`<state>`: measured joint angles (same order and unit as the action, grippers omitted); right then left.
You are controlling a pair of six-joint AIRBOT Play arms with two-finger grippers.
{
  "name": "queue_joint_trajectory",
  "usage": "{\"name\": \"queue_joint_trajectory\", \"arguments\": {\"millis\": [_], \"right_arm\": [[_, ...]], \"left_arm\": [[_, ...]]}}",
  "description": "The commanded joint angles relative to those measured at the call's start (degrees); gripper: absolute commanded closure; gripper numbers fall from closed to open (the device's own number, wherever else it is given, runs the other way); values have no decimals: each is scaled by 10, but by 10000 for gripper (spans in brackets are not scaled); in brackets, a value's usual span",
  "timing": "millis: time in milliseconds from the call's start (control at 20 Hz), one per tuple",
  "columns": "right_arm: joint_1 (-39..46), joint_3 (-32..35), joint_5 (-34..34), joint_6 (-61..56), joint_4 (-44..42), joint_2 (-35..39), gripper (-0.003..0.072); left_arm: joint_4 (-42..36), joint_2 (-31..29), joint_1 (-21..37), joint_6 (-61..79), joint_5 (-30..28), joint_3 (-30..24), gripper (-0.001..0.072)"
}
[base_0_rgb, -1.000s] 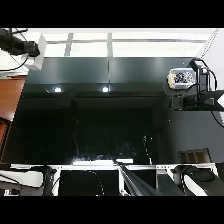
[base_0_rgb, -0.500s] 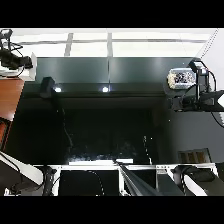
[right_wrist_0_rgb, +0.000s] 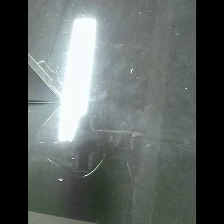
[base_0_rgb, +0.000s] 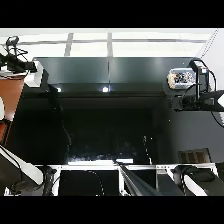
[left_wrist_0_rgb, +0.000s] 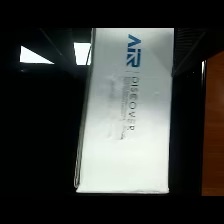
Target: Fold the box and place the chain.
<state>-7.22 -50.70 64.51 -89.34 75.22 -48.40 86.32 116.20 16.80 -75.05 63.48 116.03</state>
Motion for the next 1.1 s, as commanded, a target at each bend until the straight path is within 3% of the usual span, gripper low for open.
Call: {"name": "queue_joint_trajectory", "arguments": {"millis": [0, 300, 350, 450, 500, 600, 650, 950, 1050], "right_arm": [[0, 0, -1, 0, 0, 0, 672], [0, 0, 13, 2, -28, 0, 672], [0, -1, 30, 7, -28, 1, 672], [-3, -2, 64, 9, -28, 7, 673], [-11, -2, 61, 9, -25, 19, 673], [-23, -2, 44, 9, -20, 45, 673], [-27, -2, 41, 9, -16, 58, 673], [-29, -1, 31, 38, -12, 104, 673], [-33, 9, -8, 57, -16, 114, 673]], "left_arm": [[0, -14, -12, -4, 40, 45, 2], [0, -159, -37, -4, 96, 49, 40], [-11, -187, -40, -27, 123, 49, 133], [-114, -247, -43, -88, 177, 17, 637], [-184, -280, -49, -67, 186, -21, 687], [-256, -345, -75, -39, 183, -103, 687], [-257, -377, -93, -35, 172, -144, 687], [-216, -586, -207, -27, 27, -408, 687], [-177, -655, -240, -46, -11, -495, 689]]}}
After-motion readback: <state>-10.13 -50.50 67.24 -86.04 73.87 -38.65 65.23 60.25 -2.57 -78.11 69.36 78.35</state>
